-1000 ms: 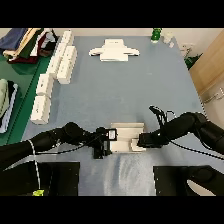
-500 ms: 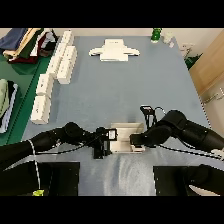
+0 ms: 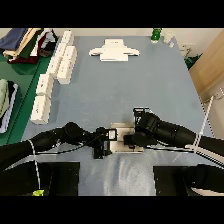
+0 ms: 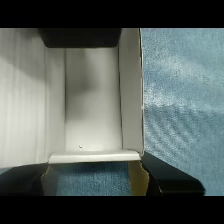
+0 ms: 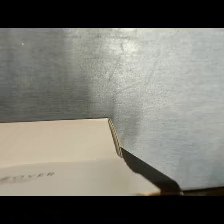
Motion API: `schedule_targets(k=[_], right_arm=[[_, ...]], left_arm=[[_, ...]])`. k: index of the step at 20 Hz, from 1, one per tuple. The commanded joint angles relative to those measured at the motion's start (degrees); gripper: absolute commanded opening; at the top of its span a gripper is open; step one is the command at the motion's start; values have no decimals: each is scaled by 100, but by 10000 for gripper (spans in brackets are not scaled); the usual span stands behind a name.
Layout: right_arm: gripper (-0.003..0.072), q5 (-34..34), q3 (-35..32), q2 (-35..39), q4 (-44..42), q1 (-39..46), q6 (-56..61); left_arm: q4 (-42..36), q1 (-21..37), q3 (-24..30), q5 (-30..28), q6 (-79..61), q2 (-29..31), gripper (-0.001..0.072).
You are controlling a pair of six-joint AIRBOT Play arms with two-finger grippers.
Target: Fold the box.
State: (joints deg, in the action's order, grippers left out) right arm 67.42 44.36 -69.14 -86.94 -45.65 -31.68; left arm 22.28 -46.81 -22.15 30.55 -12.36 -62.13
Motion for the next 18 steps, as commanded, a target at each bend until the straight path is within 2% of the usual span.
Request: schedule_targets(k=[1, 3, 5, 9, 10, 11, 12, 13, 18], right_arm=[[285, 155, 39, -125, 175, -44, 236], [117, 208, 39, -125, 188, -44, 229], [4, 208, 39, -125, 190, -44, 223], [4, 205, 39, -122, 190, -44, 192], [17, 205, 39, -118, 188, -44, 151], [205, 205, 42, -114, 177, -44, 107], [452, 210, 46, -111, 111, -44, 61], [494, 225, 44, -109, 55, -44, 52], [494, 409, 46, 291, 31, -42, 13]], left_arm=[[0, 0, -4, 0, -2, -2, 399], [0, 0, -4, 0, -2, -2, 399], [0, 0, -4, 0, -2, -2, 399], [0, 0, -4, 0, -2, -2, 399], [0, 0, -4, 0, -2, -2, 399], [0, 0, -4, 0, -2, -2, 399], [0, 0, -4, 0, -2, -2, 399], [0, 0, -4, 0, -2, -2, 399], [0, 0, -4, 0, -2, -2, 399]])
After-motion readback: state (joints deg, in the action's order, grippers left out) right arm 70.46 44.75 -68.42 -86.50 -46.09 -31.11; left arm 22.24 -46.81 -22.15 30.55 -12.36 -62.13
